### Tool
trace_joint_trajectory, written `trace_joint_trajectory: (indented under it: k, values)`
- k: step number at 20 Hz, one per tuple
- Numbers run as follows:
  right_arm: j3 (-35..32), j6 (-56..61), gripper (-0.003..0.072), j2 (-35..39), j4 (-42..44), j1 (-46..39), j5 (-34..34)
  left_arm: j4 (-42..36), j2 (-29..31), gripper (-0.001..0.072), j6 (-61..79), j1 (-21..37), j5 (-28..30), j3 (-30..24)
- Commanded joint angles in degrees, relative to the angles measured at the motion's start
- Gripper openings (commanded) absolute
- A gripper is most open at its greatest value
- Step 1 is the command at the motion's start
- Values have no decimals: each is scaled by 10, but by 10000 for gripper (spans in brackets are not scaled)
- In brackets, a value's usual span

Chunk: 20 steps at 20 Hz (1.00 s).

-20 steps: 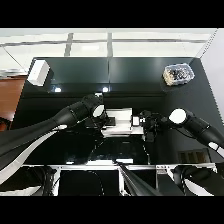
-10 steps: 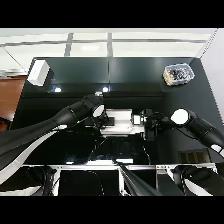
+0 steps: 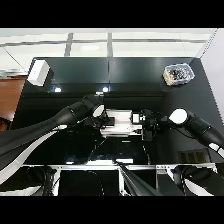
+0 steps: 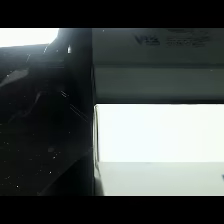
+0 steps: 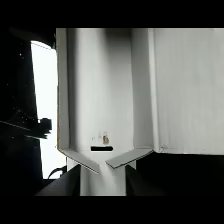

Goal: Fold the box and place the chain.

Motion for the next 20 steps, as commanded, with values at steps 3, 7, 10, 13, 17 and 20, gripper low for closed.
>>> trace_joint_trajectory:
  k: [3,7,10,13,17,20]
  values:
    - [0,0,189,-11,25,6,7,-1,0,25,1,0,2,0]
    - [0,0,189,-44,129,17,-17,-1,0,25,1,0,13,0]
    - [0,0,189,-61,169,25,-43,-1,0,25,1,0,14,0]
    - [0,2,210,-61,169,25,-37,-1,0,25,1,0,14,0]
    - [0,44,190,-61,162,25,-39,-1,0,25,1,0,14,0]
    - [0,88,289,-58,143,23,-39,-1,0,25,1,0,14,0]
